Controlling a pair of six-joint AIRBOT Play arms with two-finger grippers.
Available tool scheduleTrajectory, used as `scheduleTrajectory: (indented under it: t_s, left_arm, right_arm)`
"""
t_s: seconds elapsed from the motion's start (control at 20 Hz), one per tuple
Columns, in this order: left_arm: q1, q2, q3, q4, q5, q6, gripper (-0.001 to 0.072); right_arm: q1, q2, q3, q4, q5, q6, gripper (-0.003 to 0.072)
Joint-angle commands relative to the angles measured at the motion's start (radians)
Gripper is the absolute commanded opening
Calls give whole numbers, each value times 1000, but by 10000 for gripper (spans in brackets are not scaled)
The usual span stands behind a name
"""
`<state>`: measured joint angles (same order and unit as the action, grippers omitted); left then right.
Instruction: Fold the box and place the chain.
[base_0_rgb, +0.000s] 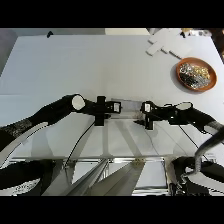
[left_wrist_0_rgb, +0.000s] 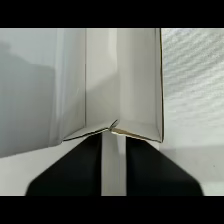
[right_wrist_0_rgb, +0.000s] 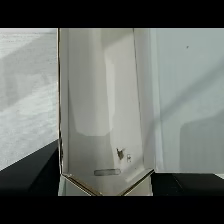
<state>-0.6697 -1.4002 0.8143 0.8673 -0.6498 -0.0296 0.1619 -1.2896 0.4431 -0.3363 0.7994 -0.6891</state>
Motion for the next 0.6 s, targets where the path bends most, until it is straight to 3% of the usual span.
scheduleTrajectory:
  t_s: [0.0, 0.2, 0.25, 0.35, 0.4, 0.55]
  left_arm:
    - [-18, -1, 0, -36, 32, 34, 62]
    - [-36, -2, 0, -63, 47, 33, 77]
    - [-36, -2, 0, -63, 47, 33, 121]
    - [-36, -2, 0, -63, 44, 32, 290]
    - [-37, -2, 0, -63, 34, 29, 339]
    - [-37, -1, 0, -67, -20, 17, 358]
  right_arm:
    - [1, 0, -1, 0, 2, 0, 482]
    - [1, 0, -1, 0, 2, 0, 482]
    - [1, 0, -1, 0, 2, 0, 482]
    - [1, -1, -1, 0, 2, 0, 482]
    - [1, -1, -1, 0, 2, 0, 482]
    - [1, 0, -1, 0, 2, 0, 482]
